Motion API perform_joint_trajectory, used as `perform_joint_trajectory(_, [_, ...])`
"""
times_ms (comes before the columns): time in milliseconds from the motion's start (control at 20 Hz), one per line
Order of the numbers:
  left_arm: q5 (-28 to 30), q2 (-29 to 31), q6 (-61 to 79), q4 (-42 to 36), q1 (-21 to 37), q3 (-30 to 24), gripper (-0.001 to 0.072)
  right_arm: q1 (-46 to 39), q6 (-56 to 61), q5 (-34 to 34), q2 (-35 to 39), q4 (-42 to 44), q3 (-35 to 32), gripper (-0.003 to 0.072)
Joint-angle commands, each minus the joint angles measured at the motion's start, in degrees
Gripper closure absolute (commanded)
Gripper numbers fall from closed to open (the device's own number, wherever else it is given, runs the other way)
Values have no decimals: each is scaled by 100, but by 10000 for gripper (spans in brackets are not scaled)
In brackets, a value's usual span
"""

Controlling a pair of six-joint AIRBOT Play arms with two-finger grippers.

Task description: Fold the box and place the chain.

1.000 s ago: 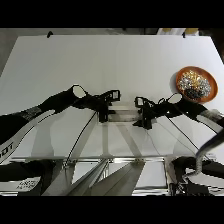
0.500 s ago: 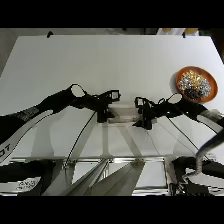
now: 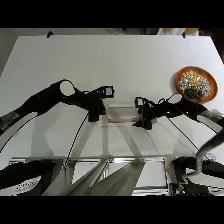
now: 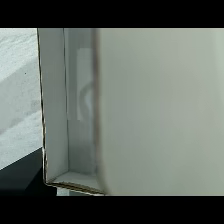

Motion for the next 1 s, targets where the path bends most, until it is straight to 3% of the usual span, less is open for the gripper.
perform_joint_trajectory(0, [-741,573,-730,815,15,2,707,4,0,-11,2,2,2,288])
perform_joint_trajectory(150, [-905,986,-1130,750,-144,2,708,4,0,-11,2,2,2,288])
perform_joint_trajectory(300, [-485,970,-1237,645,-706,-2,709,4,0,-11,2,2,2,288])
perform_joint_trajectory(450, [831,634,-1246,632,-1351,-2,708,4,0,-11,2,2,2,288])
perform_joint_trajectory(650, [2870,245,-1263,-153,-1456,0,708,4,0,-11,2,2,2,288])
perform_joint_trajectory(800, [3550,-17,-1266,-678,-1327,-2,708,4,0,-11,2,2,2,288])
perform_joint_trajectory(950, [3683,-249,-1270,-796,-1193,-2,708,4,0,-11,2,2,2,288])
